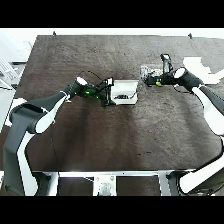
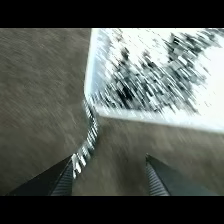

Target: Fold the box and place the chain.

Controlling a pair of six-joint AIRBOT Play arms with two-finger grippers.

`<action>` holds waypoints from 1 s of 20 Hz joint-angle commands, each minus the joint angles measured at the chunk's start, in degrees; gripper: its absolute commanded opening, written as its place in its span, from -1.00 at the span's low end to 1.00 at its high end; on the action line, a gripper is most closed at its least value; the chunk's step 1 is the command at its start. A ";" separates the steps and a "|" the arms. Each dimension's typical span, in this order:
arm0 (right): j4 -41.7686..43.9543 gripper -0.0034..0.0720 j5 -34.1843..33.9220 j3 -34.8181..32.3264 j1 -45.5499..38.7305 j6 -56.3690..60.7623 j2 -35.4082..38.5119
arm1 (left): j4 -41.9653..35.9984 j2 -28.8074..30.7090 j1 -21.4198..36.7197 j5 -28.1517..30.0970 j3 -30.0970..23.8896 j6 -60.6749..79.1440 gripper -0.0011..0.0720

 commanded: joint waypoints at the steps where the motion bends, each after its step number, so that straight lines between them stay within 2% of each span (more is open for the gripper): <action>1: 10.64 0.41 9.18 9.05 -1.70 -10.19 -7.52 | 0.02 0.04 0.00 0.00 0.04 0.00 0.16; 5: 12.35 0.41 10.29 10.27 -1.86 -11.28 -8.81 | 0.02 0.04 0.02 0.04 0.04 0.00 0.16; 7: 12.35 0.33 10.38 10.25 -1.86 -12.63 -8.81 | 0.02 0.04 0.02 0.02 0.04 0.00 0.16; 12: 11.87 -0.14 11.23 10.25 -1.84 -13.20 -8.81 | 0.02 0.04 0.02 0.02 0.04 0.00 0.16; 15: 11.21 -0.79 11.43 10.23 -1.79 -17.20 -8.79 | 0.02 0.04 0.00 0.04 0.04 0.00 0.16; 16: 11.23 -0.88 11.45 10.23 -1.77 -17.86 -8.79 | 0.02 0.04 0.02 0.04 0.04 0.00 0.16; 20: 11.47 -0.89 11.80 10.23 -1.75 -14.25 -7.74 | 0.02 0.04 0.02 0.02 0.04 0.00 0.16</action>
